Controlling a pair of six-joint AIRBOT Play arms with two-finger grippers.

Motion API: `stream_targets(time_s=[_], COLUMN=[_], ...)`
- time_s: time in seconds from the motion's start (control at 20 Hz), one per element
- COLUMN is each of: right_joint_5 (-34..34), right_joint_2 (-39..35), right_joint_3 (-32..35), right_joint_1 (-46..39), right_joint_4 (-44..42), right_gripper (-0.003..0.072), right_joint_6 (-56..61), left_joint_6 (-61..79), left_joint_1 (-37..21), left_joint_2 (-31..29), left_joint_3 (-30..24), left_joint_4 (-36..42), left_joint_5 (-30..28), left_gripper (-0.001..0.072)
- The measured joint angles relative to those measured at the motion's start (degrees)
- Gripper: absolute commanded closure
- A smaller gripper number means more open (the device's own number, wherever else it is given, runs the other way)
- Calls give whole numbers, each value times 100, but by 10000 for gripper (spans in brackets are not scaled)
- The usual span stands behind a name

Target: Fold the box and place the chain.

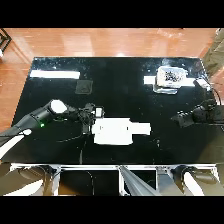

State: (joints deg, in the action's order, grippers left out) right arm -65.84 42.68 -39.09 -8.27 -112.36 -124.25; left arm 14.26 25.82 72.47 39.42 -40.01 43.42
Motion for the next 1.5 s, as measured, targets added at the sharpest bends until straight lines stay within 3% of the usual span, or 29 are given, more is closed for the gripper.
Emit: stream_targets(time_s=[0.4,0.7,1.5], right_joint_5=[341,1222,2581], right_joint_2=[13,24,1174], right_joint_3=[879,1325,1504], right_joint_1=[929,2269,4297], right_joint_4=[-1003,-1215,-1285], right_gripper=[-14,-14,-14], right_joint_6=[-1779,-2599,-3519], left_joint_6=[170,-39,-400], left_joint_1=[15,20,55], left_joint_2=[232,258,258], left_joint_3=[-37,-24,-20], left_joint_4=[79,74,-151], left_joint_5=[-13,146,81], left_gripper=[691,692,692])
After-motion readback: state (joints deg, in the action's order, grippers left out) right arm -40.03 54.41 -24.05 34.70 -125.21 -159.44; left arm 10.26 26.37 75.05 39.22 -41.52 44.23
